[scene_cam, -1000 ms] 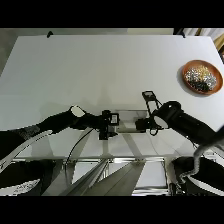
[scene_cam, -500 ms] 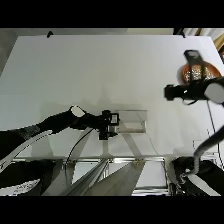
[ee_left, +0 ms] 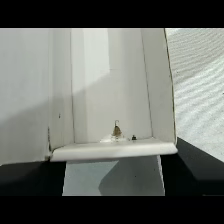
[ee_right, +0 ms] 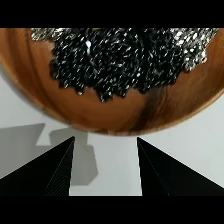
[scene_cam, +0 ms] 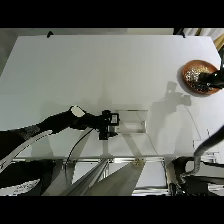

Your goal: Fold the box and place the chain.

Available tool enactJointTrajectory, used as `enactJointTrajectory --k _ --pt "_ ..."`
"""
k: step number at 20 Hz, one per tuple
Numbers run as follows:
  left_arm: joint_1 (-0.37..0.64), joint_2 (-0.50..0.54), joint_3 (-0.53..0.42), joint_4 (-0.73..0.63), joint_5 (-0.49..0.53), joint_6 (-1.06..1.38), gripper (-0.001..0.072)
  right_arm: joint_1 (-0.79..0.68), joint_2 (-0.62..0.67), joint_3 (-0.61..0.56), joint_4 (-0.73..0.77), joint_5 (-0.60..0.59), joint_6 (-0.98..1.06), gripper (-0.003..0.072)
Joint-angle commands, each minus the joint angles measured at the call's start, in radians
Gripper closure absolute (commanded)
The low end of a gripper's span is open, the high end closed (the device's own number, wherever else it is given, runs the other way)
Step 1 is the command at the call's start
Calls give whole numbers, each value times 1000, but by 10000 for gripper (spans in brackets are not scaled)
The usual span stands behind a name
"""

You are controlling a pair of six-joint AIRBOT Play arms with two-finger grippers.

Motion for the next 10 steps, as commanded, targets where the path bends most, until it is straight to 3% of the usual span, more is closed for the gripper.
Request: enactJointTrajectory --k 1,10 --pt "1 1 0 0 0 0 455 -45 -157 93 -12 -38 27 289" --pt "2 1 0 0 2 0 455 -58 -216 95 23 -121 54 300"
